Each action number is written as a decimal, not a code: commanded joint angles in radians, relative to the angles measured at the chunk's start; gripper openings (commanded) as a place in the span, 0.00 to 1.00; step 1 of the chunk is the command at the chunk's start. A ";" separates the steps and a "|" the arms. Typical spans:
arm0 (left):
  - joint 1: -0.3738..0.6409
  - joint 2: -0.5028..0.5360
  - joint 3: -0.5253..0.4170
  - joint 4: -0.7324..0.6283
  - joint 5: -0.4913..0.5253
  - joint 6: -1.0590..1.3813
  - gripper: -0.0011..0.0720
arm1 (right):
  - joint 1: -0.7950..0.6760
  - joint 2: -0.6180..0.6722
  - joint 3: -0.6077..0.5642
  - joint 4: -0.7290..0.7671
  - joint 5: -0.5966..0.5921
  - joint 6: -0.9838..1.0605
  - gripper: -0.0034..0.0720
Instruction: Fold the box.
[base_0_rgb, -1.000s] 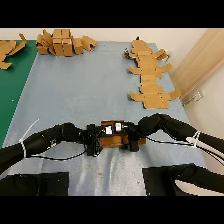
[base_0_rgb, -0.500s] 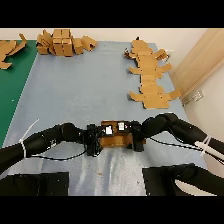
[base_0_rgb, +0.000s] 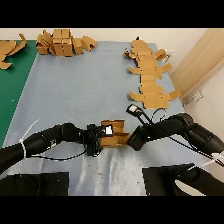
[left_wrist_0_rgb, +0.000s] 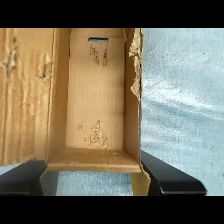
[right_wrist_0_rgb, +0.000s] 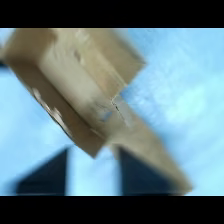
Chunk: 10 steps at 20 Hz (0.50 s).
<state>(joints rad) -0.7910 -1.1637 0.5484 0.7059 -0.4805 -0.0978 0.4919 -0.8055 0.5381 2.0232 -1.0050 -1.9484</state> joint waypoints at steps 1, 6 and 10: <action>0.000 0.001 0.001 0.000 0.000 0.000 0.78 | 0.003 0.021 0.000 0.179 0.019 0.408 0.09; 0.000 0.001 0.001 0.000 0.000 0.000 0.78 | 0.011 0.021 0.001 0.270 0.180 0.340 0.05; 0.000 0.001 0.001 0.000 0.000 0.000 0.78 | -0.091 -0.045 0.020 0.475 0.158 0.082 0.05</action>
<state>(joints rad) -0.7910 -1.1637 0.5484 0.7063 -0.4808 -0.0978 0.4614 -0.8139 0.5488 2.3386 -0.8474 -1.7069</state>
